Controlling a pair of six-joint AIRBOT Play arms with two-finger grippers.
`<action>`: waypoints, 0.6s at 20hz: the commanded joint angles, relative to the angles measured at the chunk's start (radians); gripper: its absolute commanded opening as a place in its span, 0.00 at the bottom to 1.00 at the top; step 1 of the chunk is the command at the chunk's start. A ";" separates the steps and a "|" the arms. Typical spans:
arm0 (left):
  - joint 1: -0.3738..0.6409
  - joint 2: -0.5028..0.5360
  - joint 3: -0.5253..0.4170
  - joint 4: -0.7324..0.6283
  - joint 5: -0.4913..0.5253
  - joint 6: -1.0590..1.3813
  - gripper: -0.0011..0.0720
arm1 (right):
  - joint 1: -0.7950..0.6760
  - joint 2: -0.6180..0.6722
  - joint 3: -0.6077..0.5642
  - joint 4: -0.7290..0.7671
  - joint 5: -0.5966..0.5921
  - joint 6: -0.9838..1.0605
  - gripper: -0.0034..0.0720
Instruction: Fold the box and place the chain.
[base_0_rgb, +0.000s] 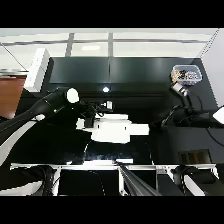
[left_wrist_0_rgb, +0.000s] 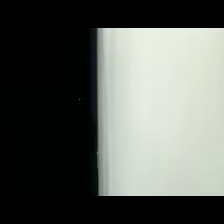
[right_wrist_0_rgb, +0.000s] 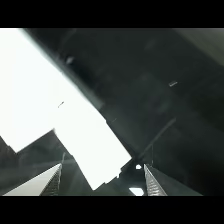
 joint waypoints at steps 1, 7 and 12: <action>-0.003 -0.014 0.000 0.013 -0.006 -0.018 0.06 | 0.068 -0.001 -0.082 0.005 -0.053 -0.085 0.83; 0.002 -0.020 0.000 0.015 -0.018 -0.019 0.06 | 0.256 -0.022 -0.169 0.003 -0.246 -0.088 0.83; 0.002 -0.020 0.000 0.015 -0.050 -0.034 0.06 | 0.406 -0.046 -0.174 0.002 -0.315 -0.305 0.83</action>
